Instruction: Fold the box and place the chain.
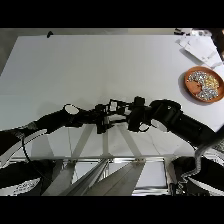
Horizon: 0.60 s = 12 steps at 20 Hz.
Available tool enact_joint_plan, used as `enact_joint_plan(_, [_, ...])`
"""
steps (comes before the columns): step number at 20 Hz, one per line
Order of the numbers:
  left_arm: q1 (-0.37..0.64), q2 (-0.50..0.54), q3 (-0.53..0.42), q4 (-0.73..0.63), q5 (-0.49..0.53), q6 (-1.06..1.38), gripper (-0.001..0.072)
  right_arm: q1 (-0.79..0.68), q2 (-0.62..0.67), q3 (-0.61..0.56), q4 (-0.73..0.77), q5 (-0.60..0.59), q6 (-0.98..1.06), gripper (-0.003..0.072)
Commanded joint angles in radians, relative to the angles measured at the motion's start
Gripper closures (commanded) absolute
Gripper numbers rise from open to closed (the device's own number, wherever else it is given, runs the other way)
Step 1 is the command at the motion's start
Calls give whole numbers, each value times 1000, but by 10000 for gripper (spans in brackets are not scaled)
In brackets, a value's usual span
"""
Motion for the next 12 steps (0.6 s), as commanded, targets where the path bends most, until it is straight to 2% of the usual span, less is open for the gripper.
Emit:
enact_joint_plan(1, [-1,0,0,1,-3,1,437,0,-1,-17,15,-6,1,398])
enact_joint_plan(12, [-1,0,0,1,-3,0,437,27,-1,-28,49,-10,2,398])
